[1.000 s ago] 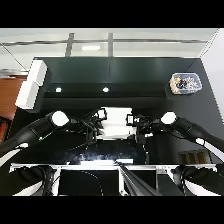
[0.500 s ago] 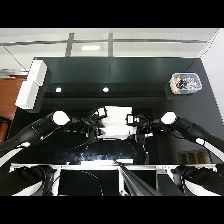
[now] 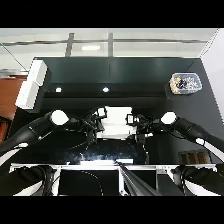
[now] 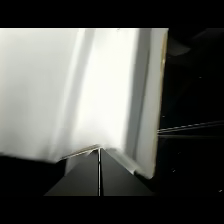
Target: Fold the box and place the chain.
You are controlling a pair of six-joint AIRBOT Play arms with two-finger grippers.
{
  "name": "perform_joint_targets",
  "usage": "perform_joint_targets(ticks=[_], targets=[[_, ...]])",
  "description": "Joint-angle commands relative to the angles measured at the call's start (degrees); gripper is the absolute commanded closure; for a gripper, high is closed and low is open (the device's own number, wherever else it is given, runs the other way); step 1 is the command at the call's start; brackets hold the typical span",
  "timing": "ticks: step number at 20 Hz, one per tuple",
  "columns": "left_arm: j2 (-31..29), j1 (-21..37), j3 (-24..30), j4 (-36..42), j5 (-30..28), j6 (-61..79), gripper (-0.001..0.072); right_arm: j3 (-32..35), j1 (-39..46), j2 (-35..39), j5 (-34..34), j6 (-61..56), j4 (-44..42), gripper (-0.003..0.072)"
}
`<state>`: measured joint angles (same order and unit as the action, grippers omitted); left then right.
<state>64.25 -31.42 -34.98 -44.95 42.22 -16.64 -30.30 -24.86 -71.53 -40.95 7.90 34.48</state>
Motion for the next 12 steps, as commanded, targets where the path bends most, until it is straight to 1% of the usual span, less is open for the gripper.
perform_joint_targets(ticks=[1, 2, 4, 6, 7, 8, 9, 10, 12], targets=[[-5.86, 4.15, -1.53, -14.71, 0.48, -18.8, 0.0683, 0.04, -0.02, -0.04, 0.07, -0.02, -0.02, 0.0269], [-8.48, 7.13, -1.49, -19.39, 0.87, -28.09, 0.0682, 0.04, -0.02, -0.04, 0.07, 0.0, -0.02, 0.0269], [-11.63, 14.29, -1.49, -23.82, 4.09, -44.61, 0.0682, 0.04, -0.02, -0.04, 0.07, -0.02, -0.02, 0.0269], [-12.2, 20.57, -1.38, -22.95, 9.57, -49.59, 0.0681, 0.04, -0.02, -0.04, 0.07, -0.02, -0.02, 0.0268], [-11.82, 22.64, -0.94, -22.4, 10.8, -52.87, 0.0682, 0.04, -0.02, -0.04, 0.07, 0.0, 0.0, 0.0268], [-11.3, 24.44, 0.15, -21.27, 11.02, -61.09, 0.0683, 0.04, -0.02, -0.04, 0.07, 0.0, 0.0, 0.0268], [-10.47, 25.53, 1.25, -20.26, 11.13, -70.07, 0.0683, 0.04, -0.02, -0.04, 0.07, 0.0, -0.02, 0.0268], [-8.94, 26.23, 2.16, -18.58, 12.61, -76.56, 0.0682, 0.04, -0.02, -0.04, 0.07, 0.0, -0.02, 0.0268], [-4.74, 25.97, 3.04, -12.66, 16.52, -77.22, 0.0681, 0.04, -0.02, -0.04, 0.07, 0.0, 0.0, 0.0269]])
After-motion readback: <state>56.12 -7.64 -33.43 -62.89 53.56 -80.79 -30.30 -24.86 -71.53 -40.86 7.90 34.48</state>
